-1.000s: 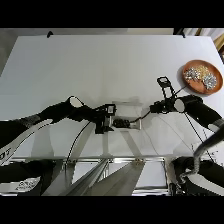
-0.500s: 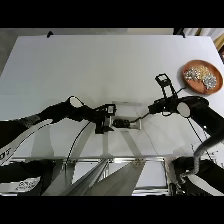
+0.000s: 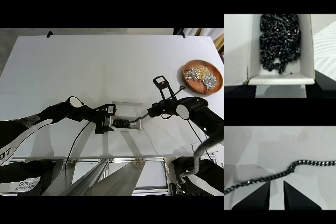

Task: Fold the box and place the chain.

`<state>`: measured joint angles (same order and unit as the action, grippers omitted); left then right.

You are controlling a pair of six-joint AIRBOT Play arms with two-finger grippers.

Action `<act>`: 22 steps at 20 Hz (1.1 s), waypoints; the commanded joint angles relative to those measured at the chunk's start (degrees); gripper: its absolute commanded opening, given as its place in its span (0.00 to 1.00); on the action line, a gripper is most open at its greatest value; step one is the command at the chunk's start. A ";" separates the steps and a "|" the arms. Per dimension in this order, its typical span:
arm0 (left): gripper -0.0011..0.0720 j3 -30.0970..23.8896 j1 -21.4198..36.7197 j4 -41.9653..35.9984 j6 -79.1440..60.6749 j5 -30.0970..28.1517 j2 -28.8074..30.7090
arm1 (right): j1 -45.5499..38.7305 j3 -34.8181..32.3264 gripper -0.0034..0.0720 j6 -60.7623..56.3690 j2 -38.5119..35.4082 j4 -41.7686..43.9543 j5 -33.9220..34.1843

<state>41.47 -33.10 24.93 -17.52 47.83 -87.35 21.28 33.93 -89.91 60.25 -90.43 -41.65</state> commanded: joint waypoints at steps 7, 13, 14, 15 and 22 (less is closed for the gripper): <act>0.55 0.02 0.04 0.00 -0.02 -0.02 0.04 | -1.38 0.00 0.29 -6.49 5.55 -7.08 4.02; 0.55 0.02 0.04 0.00 -0.02 -0.02 0.04 | -2.43 0.00 0.29 -6.05 5.55 -6.08 7.10; 0.55 0.02 0.04 0.00 -0.02 -0.02 0.04 | -2.43 0.00 0.29 -6.03 5.55 -5.88 7.54; 0.55 0.02 0.04 0.00 -0.02 -0.02 0.04 | -2.43 0.00 0.29 -6.03 5.55 -5.90 7.58; 0.55 0.02 0.04 0.00 -0.02 -0.02 0.04 | -2.40 -0.02 0.29 -6.03 9.31 -4.83 4.76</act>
<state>41.47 -33.10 24.93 -17.52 47.83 -87.35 18.87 33.93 -95.98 68.23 -95.94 -36.10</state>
